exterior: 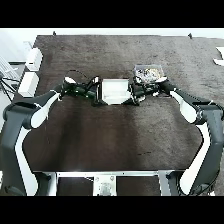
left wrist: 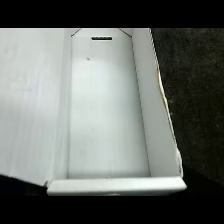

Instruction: Fold the box and place the chain.

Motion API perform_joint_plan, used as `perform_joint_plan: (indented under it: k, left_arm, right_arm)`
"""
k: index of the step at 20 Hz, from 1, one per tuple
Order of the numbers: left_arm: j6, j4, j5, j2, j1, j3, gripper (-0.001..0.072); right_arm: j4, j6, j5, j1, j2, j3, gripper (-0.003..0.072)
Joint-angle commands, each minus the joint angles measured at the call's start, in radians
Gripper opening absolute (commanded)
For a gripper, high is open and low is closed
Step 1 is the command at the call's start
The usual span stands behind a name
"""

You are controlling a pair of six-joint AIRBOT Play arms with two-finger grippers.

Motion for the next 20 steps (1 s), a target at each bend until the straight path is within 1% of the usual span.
perform_joint_plan:
  k: [1, 5, 6, 7, 13, 20]
  left_arm:
    - [-0.008, 0.002, 0.002, -0.01, -0.005, 0.012, 0.0716]
    - [-0.007, 0.007, 0.01, -0.01, -0.005, 0.012, 0.0713]
    - [-0.007, 0.007, 0.01, -0.01, -0.005, 0.012, 0.0601]
    - [-0.007, 0.007, 0.011, -0.01, -0.005, 0.012, 0.0525]
    - [-0.015, 0.035, 0.029, -0.01, -0.005, 0.012, 0.0525]
    - [-0.015, 0.028, 0.024, -0.01, -0.005, 0.012, 0.0526]
  right_arm:
    - [0.0, 0.0, 0.001, 0.001, 0.0, 0.0, 0.0585]
    - [0.0, 0.0, 0.001, 0.001, 0.0, 0.0, 0.0585]
    - [0.0, 0.0, 0.001, 0.001, 0.0, 0.0, 0.0585]
    - [0.0, 0.0, 0.001, 0.001, 0.0, 0.0, 0.0585]
    - [0.0, 0.0, 0.001, 0.001, 0.0, 0.0, 0.0585]
    - [0.0, 0.0, 0.001, 0.001, 0.0, 0.0, 0.0585]
